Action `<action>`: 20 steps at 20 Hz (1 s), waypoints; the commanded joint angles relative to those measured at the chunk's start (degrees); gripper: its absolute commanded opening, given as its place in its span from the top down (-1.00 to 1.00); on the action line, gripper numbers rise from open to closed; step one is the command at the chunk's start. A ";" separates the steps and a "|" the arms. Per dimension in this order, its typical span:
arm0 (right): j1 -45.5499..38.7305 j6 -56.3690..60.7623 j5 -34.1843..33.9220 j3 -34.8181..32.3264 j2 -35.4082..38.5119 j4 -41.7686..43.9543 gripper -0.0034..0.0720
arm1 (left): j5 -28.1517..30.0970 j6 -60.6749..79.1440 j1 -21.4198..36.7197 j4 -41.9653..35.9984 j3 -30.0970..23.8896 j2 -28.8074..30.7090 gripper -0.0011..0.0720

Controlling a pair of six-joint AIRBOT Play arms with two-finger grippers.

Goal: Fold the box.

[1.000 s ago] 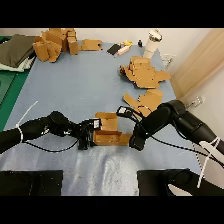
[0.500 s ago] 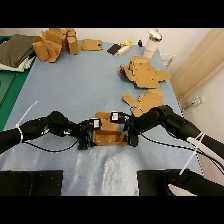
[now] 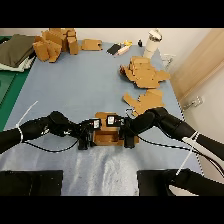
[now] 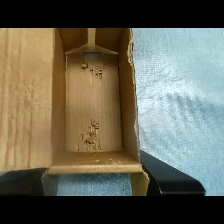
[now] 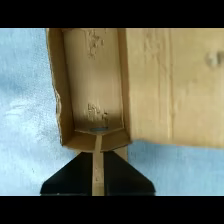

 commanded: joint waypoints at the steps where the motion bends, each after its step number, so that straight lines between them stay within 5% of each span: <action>1: 2.36 -0.46 2.71 -0.02 -0.96 0.44 0.70 | 0.00 0.00 0.00 0.00 0.04 0.00 -0.27; 7: 4.22 -3.34 6.47 -0.02 -1.73 0.63 0.56 | 0.02 0.00 0.00 0.00 0.04 0.00 -0.27; 9: 4.22 -3.32 6.21 -0.02 -2.03 2.47 -0.41 | 0.02 0.00 0.00 0.00 0.04 0.00 -0.27; 10: 4.22 -3.32 5.84 -0.02 -2.01 2.99 -0.48 | 0.02 0.00 0.00 0.00 0.04 0.00 -0.27; 17: 4.20 -3.30 4.33 -0.02 -2.01 3.32 -0.39 | 0.02 0.00 0.00 0.00 0.04 0.00 -0.27; 20: 4.00 7.50 0.79 0.42 -0.20 -3.37 0.68 | 0.02 0.00 0.00 0.00 0.04 0.00 -0.27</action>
